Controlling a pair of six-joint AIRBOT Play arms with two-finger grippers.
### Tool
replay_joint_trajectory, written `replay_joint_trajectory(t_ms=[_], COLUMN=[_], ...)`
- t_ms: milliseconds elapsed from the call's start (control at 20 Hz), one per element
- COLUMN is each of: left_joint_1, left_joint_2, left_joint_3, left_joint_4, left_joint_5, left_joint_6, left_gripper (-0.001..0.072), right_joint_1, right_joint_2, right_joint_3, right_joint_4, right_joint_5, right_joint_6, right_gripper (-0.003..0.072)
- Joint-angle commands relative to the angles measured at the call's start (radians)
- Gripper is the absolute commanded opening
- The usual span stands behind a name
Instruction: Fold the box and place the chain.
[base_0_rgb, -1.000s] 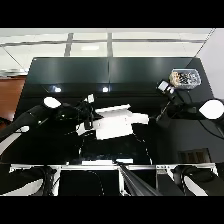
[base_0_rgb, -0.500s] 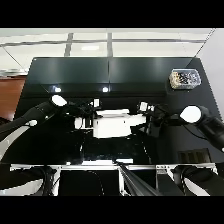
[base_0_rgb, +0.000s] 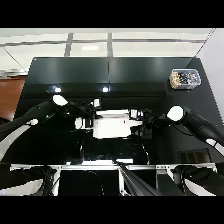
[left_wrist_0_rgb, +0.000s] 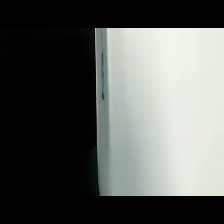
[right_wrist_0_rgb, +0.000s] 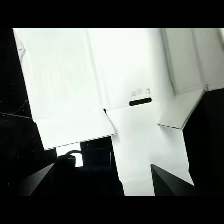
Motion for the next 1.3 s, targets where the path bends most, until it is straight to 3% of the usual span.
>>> replay_joint_trajectory(t_ms=[0, 250, 450, 850, 1250], left_joint_1=[0.000, 0.000, 0.000, 0.000, 0.000], left_joint_2=[0.000, 0.000, 0.000, 0.000, 0.000], left_joint_3=[0.001, 0.001, 0.001, 0.001, 0.001], left_joint_4=[0.023, 0.022, 0.022, 0.022, 0.022], left_joint_5=[0.003, 0.003, -0.001, -0.001, -0.002], left_joint_6=[-0.003, -0.003, -0.003, -0.003, -0.003], left_gripper=[0.0026, 0.0025, 0.0026, 0.0026, 0.0026], right_joint_1=[0.010, 0.059, 0.127, 0.146, 0.096], right_joint_2=[-0.024, -0.056, -0.076, -0.095, 0.027], right_joint_3=[0.000, 0.000, 0.000, 0.001, 0.016], right_joint_4=[0.048, 0.056, 0.088, 0.108, 0.109], right_joint_5=[0.002, -0.007, -0.101, -0.156, -0.195], right_joint_6=[-0.075, -0.127, -0.127, -0.134, -0.099], right_gripper=[0.0678, 0.0678, 0.0678, 0.0678, 0.0678])
